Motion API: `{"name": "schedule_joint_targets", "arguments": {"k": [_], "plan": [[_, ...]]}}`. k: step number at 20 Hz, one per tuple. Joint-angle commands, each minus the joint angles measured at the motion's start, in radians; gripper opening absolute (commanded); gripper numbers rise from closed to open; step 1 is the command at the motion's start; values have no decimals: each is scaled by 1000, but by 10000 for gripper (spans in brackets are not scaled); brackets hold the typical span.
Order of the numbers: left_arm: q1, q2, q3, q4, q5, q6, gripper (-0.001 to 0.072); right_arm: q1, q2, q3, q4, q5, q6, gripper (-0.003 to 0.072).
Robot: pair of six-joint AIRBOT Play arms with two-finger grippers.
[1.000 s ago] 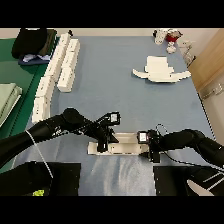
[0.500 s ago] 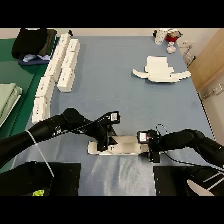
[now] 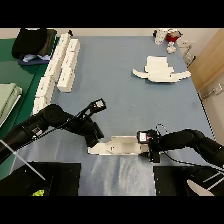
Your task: Fold the box.
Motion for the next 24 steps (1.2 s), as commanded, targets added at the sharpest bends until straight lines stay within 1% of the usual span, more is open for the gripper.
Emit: {"name": "schedule_joint_targets", "arguments": {"k": [1, 2, 3, 4, 6, 8, 11, 13, 17, 20, 24], "plan": [[12, 55, -18, 5, -159, -293, 16, 0, 0, 1, 0, -1, 0, 507], [-15, 45, -36, -100, -142, -310, 16, 0, 0, 1, 0, -1, 0, 508], [-54, 28, -53, -229, -101, -314, 16, 0, 0, 1, 0, -1, 0, 507], [-99, 5, -57, -330, -47, -311, 16, 0, 0, 1, 0, -1, 0, 507], [-151, -47, -39, -426, 74, -296, 16, 0, 0, 1, 0, -1, 0, 507], [-132, -98, 7, -433, 150, -289, 16, 0, 0, 1, 0, -1, 0, 508], [-60, -183, 71, -432, 159, -289, 16, 0, 0, 1, 0, -1, 0, 508], [-45, -249, 75, -432, 175, -289, 16, 0, 0, 1, 0, -1, 0, 508], [-46, -405, 75, -438, 181, -290, 16, 0, 0, 1, 0, -1, 0, 507], [-46, -449, 76, -440, 183, -286, 16, 0, 0, 1, 0, -1, 0, 508], [-46, -460, 78, -440, 190, -280, 16, 0, 0, 1, 0, -1, 0, 508]]}}
